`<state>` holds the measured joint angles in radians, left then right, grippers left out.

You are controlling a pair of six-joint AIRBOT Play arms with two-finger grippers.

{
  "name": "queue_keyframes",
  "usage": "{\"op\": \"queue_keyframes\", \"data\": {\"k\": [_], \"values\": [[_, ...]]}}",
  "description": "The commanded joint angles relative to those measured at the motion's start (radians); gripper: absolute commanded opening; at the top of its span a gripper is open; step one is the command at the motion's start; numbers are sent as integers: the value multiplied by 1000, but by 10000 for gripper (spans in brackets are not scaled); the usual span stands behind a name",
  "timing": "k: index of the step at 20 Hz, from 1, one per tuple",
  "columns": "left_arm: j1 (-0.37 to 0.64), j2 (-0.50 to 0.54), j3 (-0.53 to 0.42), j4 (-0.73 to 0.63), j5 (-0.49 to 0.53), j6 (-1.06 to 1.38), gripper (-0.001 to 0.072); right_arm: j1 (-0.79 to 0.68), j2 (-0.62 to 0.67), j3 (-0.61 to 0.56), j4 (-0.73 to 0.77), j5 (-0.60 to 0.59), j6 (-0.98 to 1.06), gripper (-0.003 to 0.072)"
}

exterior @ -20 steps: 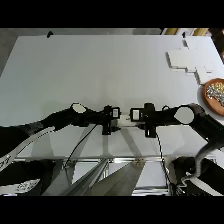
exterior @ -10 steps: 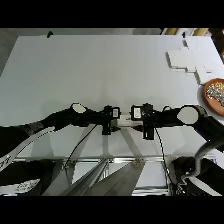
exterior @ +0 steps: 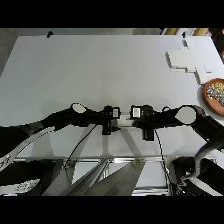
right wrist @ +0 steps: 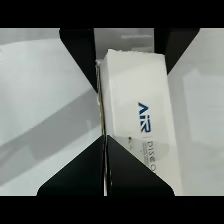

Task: Fold the box and place the chain.

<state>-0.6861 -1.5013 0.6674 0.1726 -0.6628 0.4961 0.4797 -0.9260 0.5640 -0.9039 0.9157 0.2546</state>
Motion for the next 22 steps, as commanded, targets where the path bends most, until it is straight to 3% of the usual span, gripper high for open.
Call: {"op": "queue_keyframes", "data": {"k": [1, 6, 9, 12, 15, 22], "values": [[0, 0, 0, 0, 0, 0, 13, 0, -24, -10, -17, 10, 11, 18], [0, 0, 0, 0, 0, 0, 13, 0, -47, -9, 5, 20, 31, 18], [0, 0, 0, 0, 0, 0, 13, 0, 34, -9, 56, 21, -2, 18], [0, 0, 0, 0, 0, 0, 13, 0, 84, -10, 7, -51, 17, 18], [0, 0, 0, 0, 0, 0, 13, 0, 40, -10, -71, -116, 113, 18], [0, 0, 0, 0, 0, 0, 13, 0, -52, -10, -52, -11, 111, 18]]}}
